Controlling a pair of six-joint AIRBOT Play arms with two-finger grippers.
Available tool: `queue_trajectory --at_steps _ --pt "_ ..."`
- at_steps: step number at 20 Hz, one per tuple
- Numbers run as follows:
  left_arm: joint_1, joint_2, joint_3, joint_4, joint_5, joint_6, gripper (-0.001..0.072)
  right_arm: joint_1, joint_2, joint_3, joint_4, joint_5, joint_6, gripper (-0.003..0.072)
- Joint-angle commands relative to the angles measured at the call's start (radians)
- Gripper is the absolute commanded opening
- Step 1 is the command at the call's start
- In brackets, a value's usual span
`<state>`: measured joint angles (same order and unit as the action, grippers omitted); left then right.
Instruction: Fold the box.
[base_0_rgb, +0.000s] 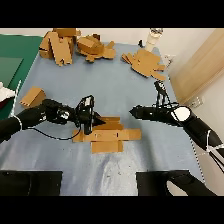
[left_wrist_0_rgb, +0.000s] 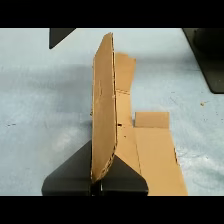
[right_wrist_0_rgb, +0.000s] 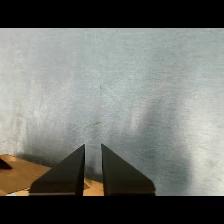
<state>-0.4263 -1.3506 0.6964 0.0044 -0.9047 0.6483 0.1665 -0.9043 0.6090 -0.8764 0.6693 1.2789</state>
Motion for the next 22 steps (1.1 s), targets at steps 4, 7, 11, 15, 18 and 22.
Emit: queue_trajectory --at_steps 4,7,11,15,18,22 --pt "-0.013 -0.001 -0.065 0.0 -0.01 -0.003 0.0017 0.004 0.0 0.0 -0.002 -0.001 0.0 0.0157" --pt "-0.013 -0.001 -0.065 -0.001 -0.014 -0.021 0.0017 0.004 0.0 0.0 -0.002 0.0 0.0 0.0157" --pt "-0.011 -0.001 -0.065 -0.002 -0.01 -0.036 0.0017 0.004 0.0 0.0 -0.002 0.001 0.0 0.0157" --pt "-0.008 -0.001 -0.064 -0.005 0.008 -0.081 0.0017 0.004 0.0 0.0 -0.002 0.004 0.0 0.0157" --pt "-0.008 -0.001 -0.065 -0.003 0.008 -0.104 0.0017 0.004 0.0 0.0 -0.002 0.003 0.0 0.0157" --pt "-0.008 -0.002 -0.064 0.026 0.008 -0.153 0.0017 0.004 0.0 0.0 -0.002 0.003 0.0 0.0157"
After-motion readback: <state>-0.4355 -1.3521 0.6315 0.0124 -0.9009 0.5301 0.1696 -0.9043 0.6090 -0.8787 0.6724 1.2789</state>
